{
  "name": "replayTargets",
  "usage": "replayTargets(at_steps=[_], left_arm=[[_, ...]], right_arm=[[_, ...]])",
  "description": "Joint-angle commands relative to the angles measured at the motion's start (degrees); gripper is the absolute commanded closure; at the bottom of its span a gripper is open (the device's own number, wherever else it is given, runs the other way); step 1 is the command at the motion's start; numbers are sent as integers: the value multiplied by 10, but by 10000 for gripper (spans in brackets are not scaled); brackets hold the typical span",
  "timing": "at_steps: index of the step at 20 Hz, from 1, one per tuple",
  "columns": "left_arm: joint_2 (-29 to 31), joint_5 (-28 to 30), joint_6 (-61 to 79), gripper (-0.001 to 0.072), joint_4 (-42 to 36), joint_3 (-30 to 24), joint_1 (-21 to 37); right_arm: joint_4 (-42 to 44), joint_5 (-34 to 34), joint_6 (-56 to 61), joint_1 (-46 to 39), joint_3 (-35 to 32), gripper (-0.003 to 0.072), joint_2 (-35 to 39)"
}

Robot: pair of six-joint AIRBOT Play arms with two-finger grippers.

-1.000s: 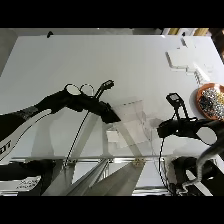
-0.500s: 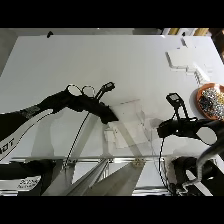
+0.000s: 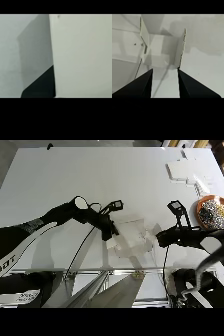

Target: Fold the box and place the chain.

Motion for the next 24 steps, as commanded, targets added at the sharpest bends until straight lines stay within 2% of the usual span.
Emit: replayTargets(at_steps=[1,4,7,14,20,24], left_arm=[[20,18,27,706,106,19,-47],[31,27,54,706,122,19,-58],[29,64,54,706,118,19,-58],[7,128,129,706,20,19,-58],[-21,129,124,706,69,19,-58],[-24,129,124,706,70,19,-58]], right_arm=[[-15,45,-30,0,58,338,1],[-25,63,-59,0,81,338,1],[-25,69,-81,0,81,339,0],[-25,55,-81,0,81,340,0],[-25,54,-82,0,81,345,0],[-25,44,-82,0,81,346,-1]])
